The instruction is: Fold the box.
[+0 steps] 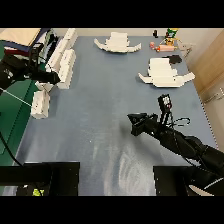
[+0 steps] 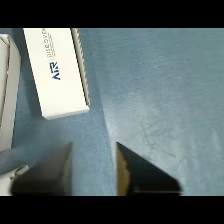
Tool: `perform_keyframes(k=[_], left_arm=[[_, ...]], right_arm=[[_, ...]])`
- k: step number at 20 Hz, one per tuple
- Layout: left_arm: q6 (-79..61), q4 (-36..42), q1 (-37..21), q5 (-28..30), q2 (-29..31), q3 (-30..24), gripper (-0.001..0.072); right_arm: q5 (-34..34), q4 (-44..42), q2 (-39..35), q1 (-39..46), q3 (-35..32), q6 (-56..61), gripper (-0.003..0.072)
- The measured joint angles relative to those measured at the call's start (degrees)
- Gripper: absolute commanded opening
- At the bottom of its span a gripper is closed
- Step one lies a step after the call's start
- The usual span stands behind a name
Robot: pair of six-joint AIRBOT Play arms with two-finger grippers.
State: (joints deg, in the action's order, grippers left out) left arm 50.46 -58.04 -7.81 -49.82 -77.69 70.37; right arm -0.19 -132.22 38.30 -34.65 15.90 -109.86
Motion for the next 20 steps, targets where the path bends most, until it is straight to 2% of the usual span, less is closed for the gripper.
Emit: perform_keyframes(k=[4,7,10,15,20], left_arm=[[3.37,1.66,0.9,-10.1,3.98,0.0,0.0011],[4.22,3.72,4.44,-14.27,6.27,-0.68,0.0009],[4.35,4.76,9.33,-14.27,9.79,-3.72,0.0009],[6.6,5.42,17.57,-11.87,15.98,-12.94,0.001],[8.87,5.55,23.12,-8.63,18.49,-18.82,0.0013]], right_arm=[[4.55,0.02,3.19,0.92,5.29,0.57,0.0009],[13.09,0.28,10.49,3.72,13.81,0.96,0.0009],[24.68,2.64,19.91,6.67,24.76,4.74,0.0009],[41.92,12.37,33.2,8.63,41.83,15.96,0.001],[50.88,15.91,39.47,8.96,49.13,20.13,0.0014]])
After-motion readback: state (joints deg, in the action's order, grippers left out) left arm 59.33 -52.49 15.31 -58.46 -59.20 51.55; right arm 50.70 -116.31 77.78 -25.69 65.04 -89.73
